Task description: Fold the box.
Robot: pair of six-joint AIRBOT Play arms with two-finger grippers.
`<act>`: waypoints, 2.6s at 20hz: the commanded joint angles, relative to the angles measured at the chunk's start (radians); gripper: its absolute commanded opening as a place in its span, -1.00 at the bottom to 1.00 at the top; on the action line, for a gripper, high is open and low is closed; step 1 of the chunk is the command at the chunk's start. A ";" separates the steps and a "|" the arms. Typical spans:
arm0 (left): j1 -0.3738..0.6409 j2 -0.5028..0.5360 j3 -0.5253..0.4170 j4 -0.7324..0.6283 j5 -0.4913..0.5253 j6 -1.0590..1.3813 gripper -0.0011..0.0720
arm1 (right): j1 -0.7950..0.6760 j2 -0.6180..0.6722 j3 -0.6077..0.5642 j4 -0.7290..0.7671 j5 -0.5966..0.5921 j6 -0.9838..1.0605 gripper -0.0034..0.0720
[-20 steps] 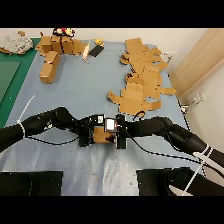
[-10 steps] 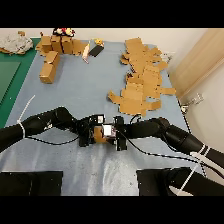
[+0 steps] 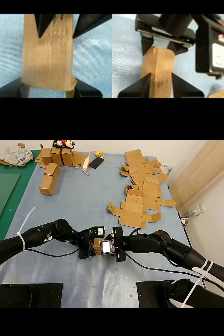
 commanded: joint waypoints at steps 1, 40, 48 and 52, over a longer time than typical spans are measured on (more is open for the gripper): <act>0.000 0.000 0.000 0.000 0.000 0.000 0.48 | 0.005 0.009 0.000 -0.024 0.022 0.002 0.04; 0.000 0.000 0.000 0.000 0.000 0.000 0.48 | -0.025 0.199 -0.069 0.085 -0.320 1.262 -0.90; 0.000 0.000 0.000 0.000 0.000 0.000 0.48 | 0.023 0.131 -0.260 0.544 0.244 1.318 -0.91; 0.000 0.000 0.000 0.000 0.000 0.000 0.48 | 0.025 0.112 -0.259 0.541 0.323 1.359 -0.91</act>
